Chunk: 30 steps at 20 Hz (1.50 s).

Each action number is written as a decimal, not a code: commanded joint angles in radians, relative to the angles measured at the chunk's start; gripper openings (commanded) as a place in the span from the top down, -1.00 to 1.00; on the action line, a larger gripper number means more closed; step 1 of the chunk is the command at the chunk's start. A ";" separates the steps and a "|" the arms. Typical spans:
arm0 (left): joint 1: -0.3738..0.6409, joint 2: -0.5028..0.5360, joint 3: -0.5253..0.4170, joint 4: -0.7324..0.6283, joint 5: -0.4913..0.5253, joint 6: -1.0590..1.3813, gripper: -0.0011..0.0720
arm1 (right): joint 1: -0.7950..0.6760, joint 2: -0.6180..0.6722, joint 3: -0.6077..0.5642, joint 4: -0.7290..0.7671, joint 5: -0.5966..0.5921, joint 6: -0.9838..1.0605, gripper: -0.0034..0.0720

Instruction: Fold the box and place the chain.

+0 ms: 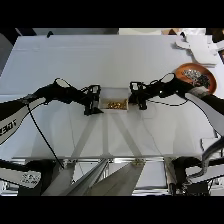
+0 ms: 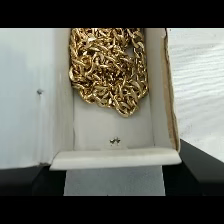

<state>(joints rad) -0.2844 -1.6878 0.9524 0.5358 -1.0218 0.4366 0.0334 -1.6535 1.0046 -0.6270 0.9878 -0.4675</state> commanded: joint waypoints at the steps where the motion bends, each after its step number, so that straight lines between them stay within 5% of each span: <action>1: 0.000 0.000 0.000 0.000 0.001 0.001 0.21 | 0.001 0.017 0.000 -0.035 -0.029 0.060 0.88; 7: 0.000 0.000 0.000 0.000 0.000 0.001 0.21 | 0.001 0.149 0.000 -0.234 -0.059 0.334 0.88; 14: 0.000 0.000 0.000 0.000 0.000 0.001 0.21 | 0.024 0.349 0.001 -0.030 0.112 0.368 0.88; 17: 0.000 0.000 0.000 0.000 0.000 0.001 0.21 | 0.091 0.358 0.005 0.120 0.058 0.368 0.88; 24: 0.000 0.000 0.000 0.000 0.001 0.001 0.21 | 0.200 0.345 0.005 -0.001 -0.114 0.537 0.87; 25: 0.000 0.000 0.000 0.000 0.001 0.001 0.21 | 0.200 0.344 0.005 -0.005 -0.111 0.565 0.71; 27: 0.000 0.000 0.000 0.000 0.000 0.001 0.21 | 0.200 0.344 0.005 -0.006 -0.084 0.589 -0.24; 28: 0.000 0.000 0.000 0.000 0.000 0.001 0.21 | 0.200 0.344 0.008 -0.006 -0.064 0.591 -0.35; 30: 0.000 0.000 0.000 0.000 0.000 0.001 0.21 | 0.200 0.344 0.038 -0.034 0.005 0.595 -0.26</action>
<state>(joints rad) -0.2848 -1.6878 0.9524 0.5354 -1.0214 0.4370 0.2295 -1.3087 1.0206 -0.6315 0.9302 0.0944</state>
